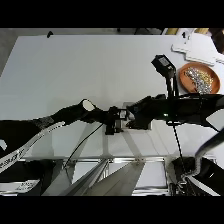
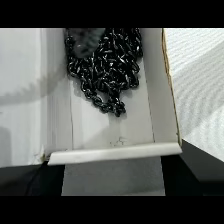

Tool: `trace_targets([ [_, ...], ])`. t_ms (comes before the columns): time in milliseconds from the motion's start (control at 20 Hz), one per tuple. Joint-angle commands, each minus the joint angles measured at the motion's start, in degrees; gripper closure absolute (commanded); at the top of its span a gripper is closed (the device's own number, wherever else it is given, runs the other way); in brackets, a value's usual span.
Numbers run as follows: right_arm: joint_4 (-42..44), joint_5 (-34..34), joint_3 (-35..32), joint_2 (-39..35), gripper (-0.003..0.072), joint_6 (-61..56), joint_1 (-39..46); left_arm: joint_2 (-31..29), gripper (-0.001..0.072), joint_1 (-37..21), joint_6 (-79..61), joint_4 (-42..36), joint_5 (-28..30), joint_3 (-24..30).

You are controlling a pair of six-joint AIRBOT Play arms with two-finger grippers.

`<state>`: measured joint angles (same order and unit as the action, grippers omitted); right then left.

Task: Fold the box and place the chain.

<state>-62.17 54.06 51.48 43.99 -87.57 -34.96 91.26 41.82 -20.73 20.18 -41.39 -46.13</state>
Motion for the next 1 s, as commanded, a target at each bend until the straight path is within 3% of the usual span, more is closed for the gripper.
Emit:
trace_targets([
  [0,2.08,0.42,1.81,-0.04,0.0672,0.59,1.81,-0.04,0.0572,-0.02,-0.02,0.0,0.0,0.02],
  [150,1.73,6.05,3.15,-0.04,0.0672,1.53,6.51,-0.04,0.0572,-0.02,-0.02,0.02,0.0,0.02],
  [300,-4.92,12.04,3.13,-0.04,0.0672,2.23,9.22,-0.04,0.0572,-0.02,-0.02,0.02,0.0,0.02],
  [450,-9.9,13.9,1.75,0.63,0.0671,2.62,9.31,-0.04,0.0572,-0.02,-0.02,0.02,0.0,0.02],
  [700,-9.66,19.28,-0.07,7.78,0.0669,10.25,9.31,-0.04,0.0572,-0.02,-0.02,0.02,0.0,0.02],
  [750,-9.75,20.15,-0.04,9.35,0.0639,11.72,9.31,-0.04,0.0572,-0.02,-0.02,0.02,0.0,0.02],
  [850,-9.84,20.52,0.13,12.33,0.0501,13.7,9.31,-0.04,0.0572,-0.02,-0.02,0.02,0.0,0.02],
  [950,-9.79,21.51,2.25,14.82,0.0487,16.22,9.31,-0.04,0.0572,-0.02,-0.02,0.02,0.0,0.02],
])
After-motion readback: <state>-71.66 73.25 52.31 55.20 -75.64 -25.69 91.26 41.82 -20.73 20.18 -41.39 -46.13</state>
